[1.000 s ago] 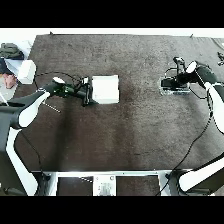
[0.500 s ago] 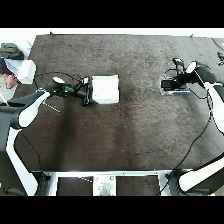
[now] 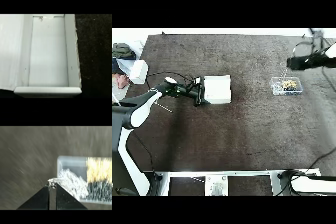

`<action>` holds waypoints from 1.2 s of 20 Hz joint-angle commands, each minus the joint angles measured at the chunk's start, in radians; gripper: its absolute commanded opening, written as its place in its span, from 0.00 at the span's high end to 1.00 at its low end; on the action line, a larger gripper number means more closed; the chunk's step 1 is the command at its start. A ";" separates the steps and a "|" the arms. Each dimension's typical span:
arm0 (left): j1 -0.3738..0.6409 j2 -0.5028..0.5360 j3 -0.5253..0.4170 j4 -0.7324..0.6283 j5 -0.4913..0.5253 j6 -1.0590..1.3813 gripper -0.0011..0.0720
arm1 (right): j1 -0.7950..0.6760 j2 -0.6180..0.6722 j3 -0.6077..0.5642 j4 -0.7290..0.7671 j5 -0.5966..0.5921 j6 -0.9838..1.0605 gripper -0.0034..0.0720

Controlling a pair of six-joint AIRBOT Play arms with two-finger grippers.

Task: Fold the box and place the chain.

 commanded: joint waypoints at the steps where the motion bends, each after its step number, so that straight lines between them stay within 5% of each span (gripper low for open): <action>1: 0.000 0.000 0.000 0.000 0.000 0.000 0.50 | 0.016 0.174 0.002 0.093 -0.095 -0.048 0.97; 7: 0.000 0.000 0.000 0.000 0.000 0.000 0.50 | 0.174 0.381 0.005 0.093 -0.360 -0.065 0.97; 11: 0.000 0.000 0.000 0.000 0.000 0.000 0.50 | 0.324 0.390 0.048 0.093 -0.360 -0.106 0.97; 24: 0.000 0.000 0.000 0.000 0.000 0.000 0.50 | 0.689 0.099 0.053 0.113 -0.299 -0.105 0.97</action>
